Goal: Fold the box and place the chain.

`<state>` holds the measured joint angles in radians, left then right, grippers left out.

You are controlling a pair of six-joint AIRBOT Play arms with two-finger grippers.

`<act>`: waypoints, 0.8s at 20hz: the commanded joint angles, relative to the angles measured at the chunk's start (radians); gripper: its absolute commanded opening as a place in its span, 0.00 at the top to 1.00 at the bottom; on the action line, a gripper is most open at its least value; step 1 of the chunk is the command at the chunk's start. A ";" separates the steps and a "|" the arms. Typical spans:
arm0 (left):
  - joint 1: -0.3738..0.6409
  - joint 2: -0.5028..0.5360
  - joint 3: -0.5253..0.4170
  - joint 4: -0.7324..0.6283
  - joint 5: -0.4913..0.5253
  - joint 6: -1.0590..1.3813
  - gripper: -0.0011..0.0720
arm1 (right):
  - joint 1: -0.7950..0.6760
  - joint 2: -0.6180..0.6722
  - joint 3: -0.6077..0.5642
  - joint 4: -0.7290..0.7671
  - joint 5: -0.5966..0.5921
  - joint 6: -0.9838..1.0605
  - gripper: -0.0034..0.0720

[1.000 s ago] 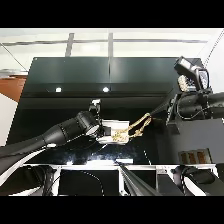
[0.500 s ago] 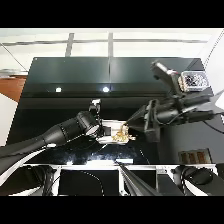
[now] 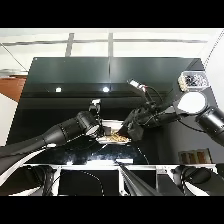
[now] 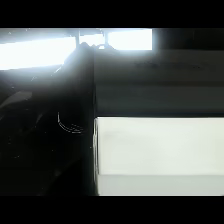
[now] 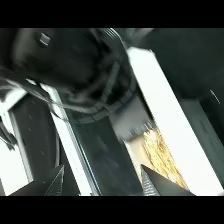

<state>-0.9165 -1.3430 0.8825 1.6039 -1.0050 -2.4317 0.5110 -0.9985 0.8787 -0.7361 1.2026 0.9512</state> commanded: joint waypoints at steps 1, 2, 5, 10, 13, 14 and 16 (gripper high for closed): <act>0.001 0.000 0.000 0.000 -0.002 0.000 0.95 | -0.097 0.011 -0.006 -0.095 0.105 0.011 0.21; 0.001 0.000 0.000 0.000 -0.002 0.000 0.95 | -0.153 0.020 -0.007 -0.143 0.152 0.011 0.21; 0.001 0.000 0.000 0.000 -0.002 0.000 0.95 | -0.264 0.027 -0.077 -0.300 0.159 0.005 0.21; 0.001 0.000 0.000 0.000 -0.002 0.000 0.94 | -0.208 0.026 -0.353 -0.283 -0.232 -0.174 0.21; 0.001 0.000 0.000 0.000 -0.002 0.000 0.95 | -0.099 0.026 -0.432 -0.282 -0.337 -0.487 0.21; 0.001 0.000 0.000 0.000 -0.002 0.000 0.94 | -0.068 0.026 -0.441 -0.276 -0.353 -0.584 0.21; 0.001 0.000 0.000 0.000 -0.002 0.000 0.94 | -0.058 0.022 -0.441 -0.172 -0.416 -0.627 0.04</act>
<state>-0.9161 -1.3430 0.8825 1.6039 -1.0073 -2.4317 0.4091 -0.9741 0.4744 -0.9874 0.9066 0.5156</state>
